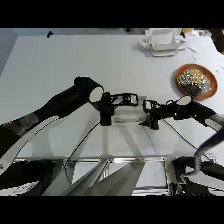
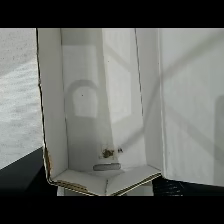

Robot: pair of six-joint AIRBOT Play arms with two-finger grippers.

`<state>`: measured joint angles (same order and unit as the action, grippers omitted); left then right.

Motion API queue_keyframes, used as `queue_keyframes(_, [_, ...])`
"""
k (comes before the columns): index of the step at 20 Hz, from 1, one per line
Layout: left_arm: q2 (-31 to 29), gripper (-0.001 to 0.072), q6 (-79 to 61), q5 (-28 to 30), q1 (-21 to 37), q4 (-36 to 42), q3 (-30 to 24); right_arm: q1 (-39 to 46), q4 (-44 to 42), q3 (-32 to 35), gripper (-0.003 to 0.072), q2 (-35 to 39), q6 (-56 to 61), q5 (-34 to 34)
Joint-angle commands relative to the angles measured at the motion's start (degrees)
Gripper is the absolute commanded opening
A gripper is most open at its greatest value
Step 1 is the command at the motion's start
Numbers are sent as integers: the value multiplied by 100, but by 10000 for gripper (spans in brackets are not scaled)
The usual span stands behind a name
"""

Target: Fold the box and place the chain.

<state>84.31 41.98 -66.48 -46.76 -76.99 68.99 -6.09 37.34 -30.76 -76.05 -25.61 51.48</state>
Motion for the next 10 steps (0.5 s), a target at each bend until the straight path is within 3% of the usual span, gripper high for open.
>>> queue_keyframes(1, [282, 8, -632, -192, 48, 9, -2, 2, -4, 0, 339, 4, 4, 2])
queue_keyframes(5, [190, 8, -1493, -52, 442, 87, -540, 2, -4, 0, 339, 4, 2, 2])
queue_keyframes(7, [-7, 13, -2159, 304, 669, 378, -977, 2, -4, 0, 339, 4, 2, 2])
queue_keyframes(10, [-153, 177, -2951, 846, 824, 1211, -1191, 2, -4, 0, 339, 4, 2, 2])
